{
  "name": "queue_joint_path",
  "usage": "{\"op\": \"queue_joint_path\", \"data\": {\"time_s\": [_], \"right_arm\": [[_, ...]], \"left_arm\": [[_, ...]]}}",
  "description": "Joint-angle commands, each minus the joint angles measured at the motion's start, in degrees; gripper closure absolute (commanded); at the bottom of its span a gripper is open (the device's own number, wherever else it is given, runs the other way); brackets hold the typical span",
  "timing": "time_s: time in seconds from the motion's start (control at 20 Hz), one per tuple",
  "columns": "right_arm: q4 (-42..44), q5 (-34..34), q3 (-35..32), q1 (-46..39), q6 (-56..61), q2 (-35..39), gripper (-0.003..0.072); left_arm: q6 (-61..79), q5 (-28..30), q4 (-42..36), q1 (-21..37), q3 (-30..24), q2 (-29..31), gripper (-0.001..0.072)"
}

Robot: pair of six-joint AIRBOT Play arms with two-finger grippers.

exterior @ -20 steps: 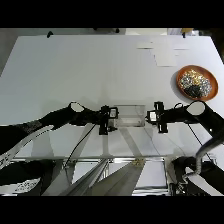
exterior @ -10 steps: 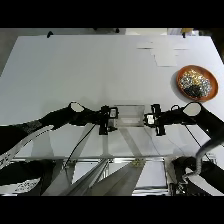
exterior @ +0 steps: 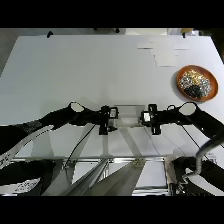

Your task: Fold the box and place the chain.

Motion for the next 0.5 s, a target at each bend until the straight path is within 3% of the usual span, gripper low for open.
{"op": "queue_joint_path", "data": {"time_s": [0.0,0.05,0.1,0.3,0.35,0.45], "right_arm": [[1.6,-0.2,0.0,0.1,0.2,-0.6,0.0352],[1.4,-0.1,0.0,0.1,0.3,-0.6,0.0254],[1.3,0.3,0.0,0.1,0.3,-0.6,0.0207],[0.6,1.4,0.0,0.0,2.3,-0.3,0.0239],[-1.2,1.3,0.0,0.0,4.6,0.3,0.0345],[-7.9,1.7,0.0,0.0,11.8,2.6,0.0669]], "left_arm": [[0.0,0.0,0.0,0.0,0.0,0.0,0.0502],[0.0,0.0,0.0,0.0,0.0,0.0,0.0502],[0.0,0.0,0.0,0.0,0.0,0.0,0.0502],[0.0,0.0,0.0,0.0,0.0,0.0,0.0502],[0.0,0.0,0.0,0.0,0.0,0.0,0.0502],[0.0,0.0,0.0,0.0,0.0,0.0,0.0502]]}}
